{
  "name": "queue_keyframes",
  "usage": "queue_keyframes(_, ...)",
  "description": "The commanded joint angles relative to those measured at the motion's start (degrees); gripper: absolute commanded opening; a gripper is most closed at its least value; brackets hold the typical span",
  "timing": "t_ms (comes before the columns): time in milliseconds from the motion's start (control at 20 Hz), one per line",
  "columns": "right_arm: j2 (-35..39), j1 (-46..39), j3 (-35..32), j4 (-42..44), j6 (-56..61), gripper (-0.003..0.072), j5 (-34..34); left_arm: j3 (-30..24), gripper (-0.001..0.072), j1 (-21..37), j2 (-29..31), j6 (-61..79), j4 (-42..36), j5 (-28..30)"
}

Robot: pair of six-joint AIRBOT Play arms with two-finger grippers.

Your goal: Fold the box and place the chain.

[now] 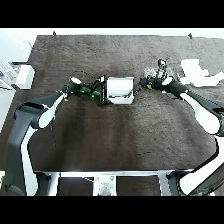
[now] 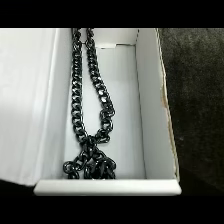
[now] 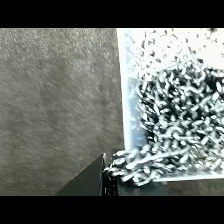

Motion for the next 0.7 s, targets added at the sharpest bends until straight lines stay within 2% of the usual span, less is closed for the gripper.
queue_keyframes(0,2.75,1.38,0.37,0.81,-2.6,0.0015,-0.79,-0.02,0.053,0.0,0.04,0.0,0.0,0.02)
queue_keyframes(400,27.15,9.05,0.17,-11.98,-0.35,0.0011,1.22,-0.02,0.053,0.0,0.04,0.0,0.0,0.0)
queue_keyframes(650,37.31,16.06,0.17,-33.4,14.12,0.0011,7.43,-0.02,0.053,0.0,0.04,0.0,0.0,0.0)
